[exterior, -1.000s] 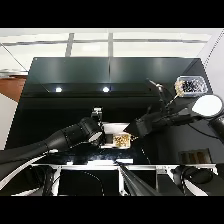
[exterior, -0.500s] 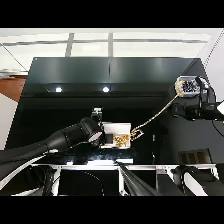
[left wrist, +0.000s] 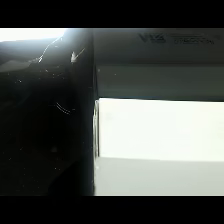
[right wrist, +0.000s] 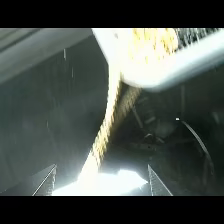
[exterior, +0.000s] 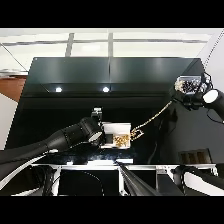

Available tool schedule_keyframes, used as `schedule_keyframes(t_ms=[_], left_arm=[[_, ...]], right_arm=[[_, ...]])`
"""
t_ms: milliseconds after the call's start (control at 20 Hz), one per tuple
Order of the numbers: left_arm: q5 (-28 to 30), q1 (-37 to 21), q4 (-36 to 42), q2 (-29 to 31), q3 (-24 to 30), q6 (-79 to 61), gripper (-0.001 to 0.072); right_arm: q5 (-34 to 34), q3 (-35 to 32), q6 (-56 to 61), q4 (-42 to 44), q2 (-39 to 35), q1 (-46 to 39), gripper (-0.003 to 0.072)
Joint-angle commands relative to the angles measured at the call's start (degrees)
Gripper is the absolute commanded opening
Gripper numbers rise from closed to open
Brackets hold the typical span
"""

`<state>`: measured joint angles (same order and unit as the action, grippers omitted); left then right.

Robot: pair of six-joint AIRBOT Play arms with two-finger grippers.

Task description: Fold the box and place the chain.

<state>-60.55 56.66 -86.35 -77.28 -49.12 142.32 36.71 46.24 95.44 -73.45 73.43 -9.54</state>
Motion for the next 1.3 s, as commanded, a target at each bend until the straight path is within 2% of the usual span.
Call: schedule_keyframes(t_ms=[0, 100, 150, 200, 250, 300, 350, 500, 700, 1000, 1250], left_arm=[[0.09, -0.04, 0.02, 0.00, 0.00, 0.00, 0.0031], [0.09, -0.04, 0.04, 0.00, 0.00, 0.00, 0.0031], [0.11, -0.04, 0.02, 0.00, 0.00, 0.00, 0.0031], [0.09, -0.04, 0.02, 0.00, 0.00, 0.00, 0.0031], [0.11, -0.04, 0.00, 0.00, 0.00, 0.00, 0.0031], [0.09, -0.04, 0.02, 0.00, 0.00, 0.00, 0.0031], [0.07, -0.02, 0.02, 0.02, 0.00, 0.00, 0.0031], [0.07, -0.02, 0.02, 0.02, 0.00, 0.00, 0.0031], [0.07, -0.02, 0.02, 0.02, 0.00, 0.00, 0.0031], [0.09, -0.04, -0.09, 0.00, 0.00, 0.00, 0.0031], [0.09, -0.02, -0.15, 0.02, 0.00, 0.00, 0.0031]], right_arm=[[-2.01, 5.44, 1.25, 3.74, 7.91, -0.09, 0.0633], [-2.12, 6.64, 1.25, 4.94, 10.34, -0.09, 0.0575], [-2.29, 6.64, 1.25, 5.14, 10.99, -0.09, 0.0575], [-2.05, 6.64, 1.18, 5.14, 11.41, -0.09, 0.0534], [-1.33, 6.64, 0.55, 5.03, 11.50, -0.09, 0.0387], [-0.28, 6.69, -1.36, 5.16, 11.47, -0.09, 0.0126], [1.31, 6.73, -3.52, 5.81, 11.37, -0.11, 0.0043], [5.22, 7.52, -7.69, 5.90, 9.03, -0.11, 0.0041], [11.28, 9.99, -13.92, 5.86, -0.28, -0.52, 0.0041], [28.30, 20.35, -16.41, 6.21, -20.22, -1.40, 0.0041], [41.51, 21.38, -16.87, 12.13, -32.06, -1.40, 0.0041]])
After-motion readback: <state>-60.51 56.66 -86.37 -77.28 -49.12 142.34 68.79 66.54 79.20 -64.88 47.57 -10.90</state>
